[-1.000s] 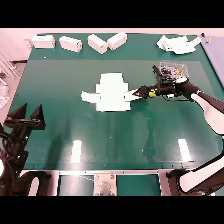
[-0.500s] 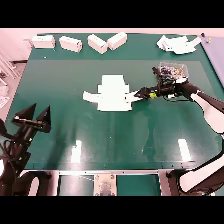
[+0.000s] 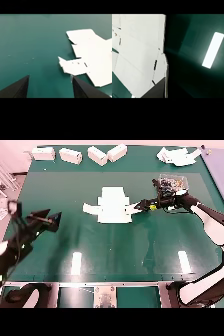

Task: Fold the box and place the chain.

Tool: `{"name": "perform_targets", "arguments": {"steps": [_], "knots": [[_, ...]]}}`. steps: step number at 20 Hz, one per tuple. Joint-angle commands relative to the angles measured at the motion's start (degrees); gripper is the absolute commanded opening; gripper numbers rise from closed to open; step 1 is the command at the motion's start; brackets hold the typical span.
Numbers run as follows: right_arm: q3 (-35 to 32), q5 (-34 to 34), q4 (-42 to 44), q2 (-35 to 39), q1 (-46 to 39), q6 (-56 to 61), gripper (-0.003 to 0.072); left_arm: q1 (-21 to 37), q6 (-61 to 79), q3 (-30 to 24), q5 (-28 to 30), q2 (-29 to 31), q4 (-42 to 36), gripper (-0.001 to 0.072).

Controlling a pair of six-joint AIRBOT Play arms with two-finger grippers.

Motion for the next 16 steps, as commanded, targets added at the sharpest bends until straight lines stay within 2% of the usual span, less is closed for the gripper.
{"name": "perform_targets", "arguments": {"steps": [1,4,6,8,10,12,16], "knots": [[0.1,0.0,0.2,0.0,0.0,0.0,0.0009,0.0,-2.6,12.9,-9.8,-20.5,2.0,0.0587],[0.1,0.0,0.2,0.0,0.0,0.0,0.0009,0.0,-7.6,25.3,-19.7,-36.5,5.4,0.0588],[0.1,0.0,0.5,0.0,0.0,0.0,0.001,0.0,-8.2,31.0,-23.6,-43.5,4.1,0.0589],[0.1,-0.1,0.5,0.0,0.0,0.0,0.001,0.0,-12.8,32.9,-26.9,-45.0,3.3,0.0588],[0.1,-0.2,0.6,0.0,0.0,-0.4,0.0009,-1.3,-9.6,34.6,-28.7,-45.0,4.8,0.0588],[0.1,-0.2,0.9,0.0,0.3,-4.0,0.0008,-3.1,-10.2,37.0,-26.9,-45.0,9.9,0.0588],[-0.2,-1.7,0.4,0.3,1.4,-6.6,0.0006,-5.0,-11.2,39.2,-20.5,-45.1,11.6,0.0588]]}}
